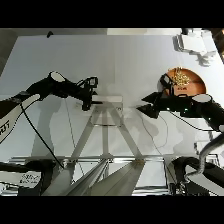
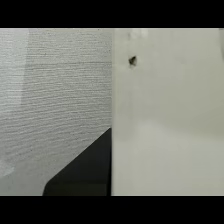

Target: Fold the box and place the chain.

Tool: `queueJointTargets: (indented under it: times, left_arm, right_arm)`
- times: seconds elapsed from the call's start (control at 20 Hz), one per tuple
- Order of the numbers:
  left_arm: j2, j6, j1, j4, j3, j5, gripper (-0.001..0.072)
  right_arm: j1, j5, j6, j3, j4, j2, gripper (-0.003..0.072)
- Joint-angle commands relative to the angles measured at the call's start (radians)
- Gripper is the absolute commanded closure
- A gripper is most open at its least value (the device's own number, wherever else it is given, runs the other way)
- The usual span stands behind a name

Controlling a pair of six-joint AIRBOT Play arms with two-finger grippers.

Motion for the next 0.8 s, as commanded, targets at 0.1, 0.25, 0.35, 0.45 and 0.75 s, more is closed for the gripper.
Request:
queueJointTargets:
  times: [0.1, 0.25, 0.35, 0.45, 0.75]
  left_arm:
    - [-0.001, 0.000, -0.001, 0.001, 0.000, -0.001, 0.0697]
    - [-0.001, 0.000, -0.001, 0.001, 0.000, -0.001, 0.0697]
    - [-0.001, 0.000, -0.001, 0.001, 0.000, -0.001, 0.0697]
    - [0.000, 0.000, 0.000, 0.001, 0.000, 0.000, 0.0697]
    - [-0.001, 0.000, 0.000, 0.001, 0.000, -0.002, 0.0697]
  right_arm:
    - [0.087, 0.034, -0.404, 0.001, -0.058, 0.000, 0.0082]
    - [0.211, -0.049, -0.444, 0.000, -0.151, 0.000, 0.0080]
    - [0.247, -0.114, -0.446, 0.000, -0.159, -0.007, 0.0079]
    - [0.250, -0.142, -0.446, 0.000, -0.151, -0.043, 0.0080]
    - [0.336, -0.244, -0.443, 0.000, -0.024, -0.177, 0.0055]
